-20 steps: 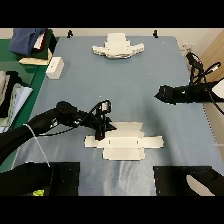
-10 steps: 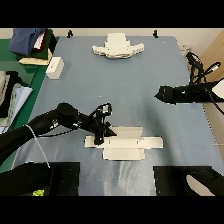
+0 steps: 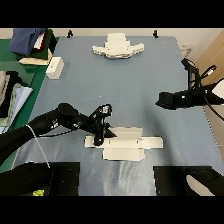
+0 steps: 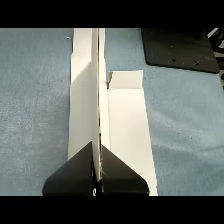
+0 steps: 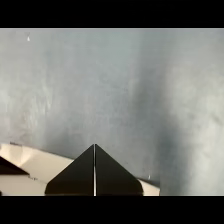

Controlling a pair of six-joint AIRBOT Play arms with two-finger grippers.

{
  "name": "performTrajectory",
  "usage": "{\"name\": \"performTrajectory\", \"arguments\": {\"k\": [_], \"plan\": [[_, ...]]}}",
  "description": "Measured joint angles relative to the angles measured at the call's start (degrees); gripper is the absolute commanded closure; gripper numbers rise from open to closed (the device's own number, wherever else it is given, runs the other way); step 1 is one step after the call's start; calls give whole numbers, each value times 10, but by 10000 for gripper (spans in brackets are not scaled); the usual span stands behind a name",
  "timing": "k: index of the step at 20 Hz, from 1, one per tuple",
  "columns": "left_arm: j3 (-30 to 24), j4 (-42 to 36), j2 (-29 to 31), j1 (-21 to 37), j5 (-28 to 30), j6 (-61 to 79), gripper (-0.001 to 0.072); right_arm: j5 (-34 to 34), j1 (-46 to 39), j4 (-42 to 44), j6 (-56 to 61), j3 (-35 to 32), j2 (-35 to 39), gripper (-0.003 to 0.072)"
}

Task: Fold the box.

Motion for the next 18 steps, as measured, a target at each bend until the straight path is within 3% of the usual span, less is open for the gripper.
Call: {"name": "performTrajectory", "arguments": {"k": [4, 8, 11, 14, 16, 17, 18], "plan": [[0, 0, 0, 0, -1, 0, 693, 114, 26, -9, 30, 0, 35, 682], [0, 0, 0, 0, -2, 0, 693, 216, 108, -30, 87, -11, 101, 682], [0, -1, 0, 0, -2, 0, 693, 230, 203, -33, 69, -54, 141, 682], [0, -1, 0, 0, -2, 0, 693, 185, 305, -58, 8, -114, 153, 649], [0, -1, 0, 0, -2, 0, 693, 147, 373, -77, -42, -150, 141, 64], [0, -1, 0, 0, -2, 0, 694, 125, 404, -88, -67, -165, 129, -34], [0, -1, 0, 0, -2, 0, 693, 105, 431, -100, -88, -175, 115, -34]]}}
